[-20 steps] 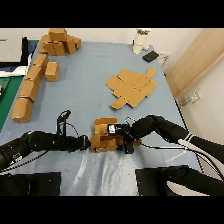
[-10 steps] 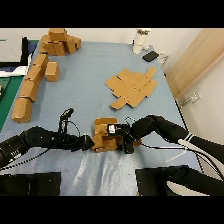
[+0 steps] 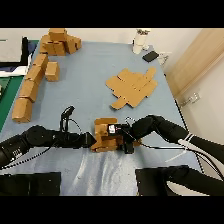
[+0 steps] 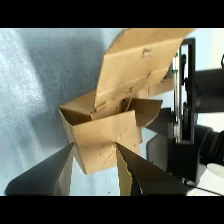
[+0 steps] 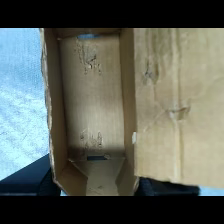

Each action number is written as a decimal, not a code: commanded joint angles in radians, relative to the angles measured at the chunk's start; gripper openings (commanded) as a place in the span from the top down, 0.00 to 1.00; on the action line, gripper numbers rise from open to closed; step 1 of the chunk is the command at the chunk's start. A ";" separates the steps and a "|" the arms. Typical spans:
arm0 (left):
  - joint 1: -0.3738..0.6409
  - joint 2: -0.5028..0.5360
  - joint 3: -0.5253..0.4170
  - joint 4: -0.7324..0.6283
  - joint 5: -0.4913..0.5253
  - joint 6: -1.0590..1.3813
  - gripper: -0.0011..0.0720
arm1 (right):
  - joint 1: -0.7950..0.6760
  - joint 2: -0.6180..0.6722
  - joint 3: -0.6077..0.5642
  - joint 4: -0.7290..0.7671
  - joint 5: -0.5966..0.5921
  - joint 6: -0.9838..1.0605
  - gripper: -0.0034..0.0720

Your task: Fold the box.

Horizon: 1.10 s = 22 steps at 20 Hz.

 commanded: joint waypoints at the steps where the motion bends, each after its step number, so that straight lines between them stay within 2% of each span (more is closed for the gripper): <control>1: 0.000 -0.016 0.001 -0.015 0.010 0.006 0.40 | 0.000 0.000 0.001 0.000 0.000 0.000 0.29; 5: -0.036 -0.020 0.008 0.005 0.038 -0.029 0.40 | 0.000 0.000 0.001 0.000 0.000 0.000 0.29; 12: -0.141 -0.107 0.145 0.318 -0.017 -0.347 0.40 | 0.000 0.000 0.001 0.001 0.000 0.000 0.29; 15: -0.160 -0.153 0.220 0.500 -0.151 -0.523 0.40 | 0.000 0.000 0.001 0.001 0.000 0.000 0.29; 19: -0.208 -0.185 0.304 0.667 -0.224 -0.676 0.40 | 0.000 0.000 0.001 0.000 0.000 0.000 0.29; 22: -0.251 -0.236 0.371 0.743 -0.290 -0.755 0.40 | 0.000 0.000 0.001 0.000 0.000 0.000 0.29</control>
